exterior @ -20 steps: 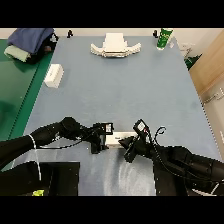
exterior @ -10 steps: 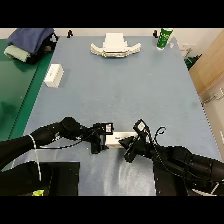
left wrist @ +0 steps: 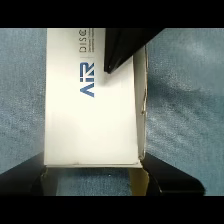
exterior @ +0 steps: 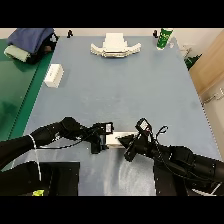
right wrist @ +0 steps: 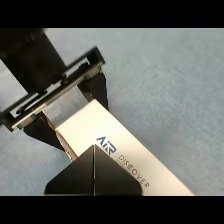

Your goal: Fold the box.

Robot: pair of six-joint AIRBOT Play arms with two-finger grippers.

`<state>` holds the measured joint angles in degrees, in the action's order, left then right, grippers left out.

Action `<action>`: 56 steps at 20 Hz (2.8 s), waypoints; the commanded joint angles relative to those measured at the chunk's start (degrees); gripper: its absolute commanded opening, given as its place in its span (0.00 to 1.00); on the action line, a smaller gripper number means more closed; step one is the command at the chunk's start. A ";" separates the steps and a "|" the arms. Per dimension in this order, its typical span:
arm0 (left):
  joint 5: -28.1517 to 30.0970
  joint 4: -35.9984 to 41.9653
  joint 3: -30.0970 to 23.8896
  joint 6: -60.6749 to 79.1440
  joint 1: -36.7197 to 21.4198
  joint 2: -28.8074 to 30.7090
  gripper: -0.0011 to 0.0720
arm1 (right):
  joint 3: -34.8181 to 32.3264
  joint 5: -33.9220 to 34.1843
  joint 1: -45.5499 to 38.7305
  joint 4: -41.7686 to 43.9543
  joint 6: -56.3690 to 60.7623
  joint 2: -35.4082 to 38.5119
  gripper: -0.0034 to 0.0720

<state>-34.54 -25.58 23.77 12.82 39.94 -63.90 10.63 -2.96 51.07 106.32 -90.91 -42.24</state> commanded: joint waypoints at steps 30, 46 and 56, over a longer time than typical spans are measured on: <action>0.09 -0.11 0.04 0.17 -0.02 -0.04 0.74 | 43.69 73.99 -35.52 -17.42 14.49 -21.00 0.08; 3.19 -22.93 1.29 -42.51 -31.69 18.23 0.74 | 43.69 73.99 -35.52 -17.42 14.49 -21.00 0.07; 4.59 -23.54 1.29 -44.37 -62.18 18.10 0.74 | 43.69 73.99 -35.52 -17.42 14.49 -21.00 0.07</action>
<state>-31.99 -48.49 25.04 -30.55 -16.69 -45.21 54.28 71.02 15.55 88.88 -76.42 -63.20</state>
